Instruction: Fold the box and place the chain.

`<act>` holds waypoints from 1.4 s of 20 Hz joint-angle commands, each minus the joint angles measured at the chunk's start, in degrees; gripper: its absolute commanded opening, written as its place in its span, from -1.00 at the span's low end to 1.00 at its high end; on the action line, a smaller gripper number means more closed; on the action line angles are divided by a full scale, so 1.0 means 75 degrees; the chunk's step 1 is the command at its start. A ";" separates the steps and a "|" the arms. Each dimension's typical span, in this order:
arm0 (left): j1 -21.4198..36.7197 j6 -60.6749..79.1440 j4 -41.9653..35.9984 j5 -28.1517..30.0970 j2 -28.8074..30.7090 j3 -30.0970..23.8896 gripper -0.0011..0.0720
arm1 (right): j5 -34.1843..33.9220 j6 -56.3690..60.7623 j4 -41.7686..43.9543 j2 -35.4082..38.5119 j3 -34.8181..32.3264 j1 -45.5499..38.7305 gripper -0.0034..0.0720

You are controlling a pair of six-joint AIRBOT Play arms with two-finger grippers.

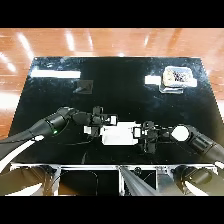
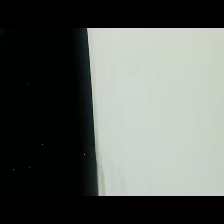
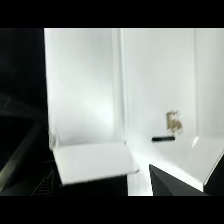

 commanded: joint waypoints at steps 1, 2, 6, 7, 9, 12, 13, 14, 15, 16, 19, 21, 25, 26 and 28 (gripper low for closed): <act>0.0006 -0.0003 -0.0020 -0.0003 -0.0006 -0.0003 -0.91 | -0.0358 -0.0044 0.0268 -0.0058 -0.0006 0.0277 0.99; 0.0006 0.0000 -0.0020 -0.0003 -0.0006 -0.0003 -0.91 | -0.0370 -0.0041 0.0291 -0.0111 -0.0006 0.0335 0.99; 0.0006 -0.0003 -0.0020 0.0000 -0.0006 -0.0003 -0.91 | -0.0898 -0.0015 0.1058 -0.0221 -0.0006 0.0361 0.99; 0.0006 -0.0003 -0.0020 0.0000 -0.0006 -0.0003 -0.91 | -0.1078 -0.0015 0.1317 -0.0221 -0.0006 0.0361 0.99; 0.0006 0.0000 -0.0020 0.0003 -0.0006 -0.0003 -0.91 | -0.1405 -0.0003 0.1550 -0.0219 -0.0003 0.0356 0.99; 0.0006 -0.0003 -0.0020 0.0003 -0.0006 -0.0003 -0.91 | -0.1489 0.0128 0.1545 -0.0213 -0.0003 0.0344 0.99; 0.0006 -0.0003 -0.0017 0.0003 -0.0006 -0.0003 -0.91 | -0.1489 0.0137 0.1545 -0.0195 -0.0003 0.0344 0.99; 0.0006 0.0000 -0.0020 0.0006 -0.0006 -0.0003 -0.91 | -0.1489 0.0166 0.1536 -0.0146 -0.0003 0.0344 0.99; 0.0006 0.0000 -0.0020 0.0003 -0.0006 -0.0003 -0.91 | -0.1486 0.0221 0.1518 -0.0067 -0.0003 0.0344 0.99; 0.0006 0.0000 -0.0020 0.0003 -0.0006 -0.0003 -0.91 | -0.1451 0.0446 0.1457 0.0047 -0.0003 0.0297 0.99; 0.0006 -0.0003 -0.0020 0.0006 -0.0006 -0.0003 -0.91 | -0.0845 0.1008 0.1078 0.0347 0.0000 -0.0242 0.99; 0.0006 0.0000 -0.0020 0.0006 -0.0006 -0.0003 -0.91 | -0.0437 0.1017 0.1081 0.0414 0.0000 -0.0595 0.99; 0.0006 0.0000 -0.0020 0.0012 -0.0006 -0.0003 -0.91 | -0.0466 0.0860 0.1142 0.0414 0.0000 -0.0653 0.99; 0.0006 0.0000 -0.0020 0.0012 -0.0009 -0.0003 -0.91 | -0.0586 0.0842 0.1148 0.0414 0.0000 -0.0653 0.99; 0.0006 -0.0003 -0.0020 0.0012 -0.0009 -0.0003 -0.91 | -0.0749 0.0723 0.1207 0.0414 0.0003 -0.0653 0.99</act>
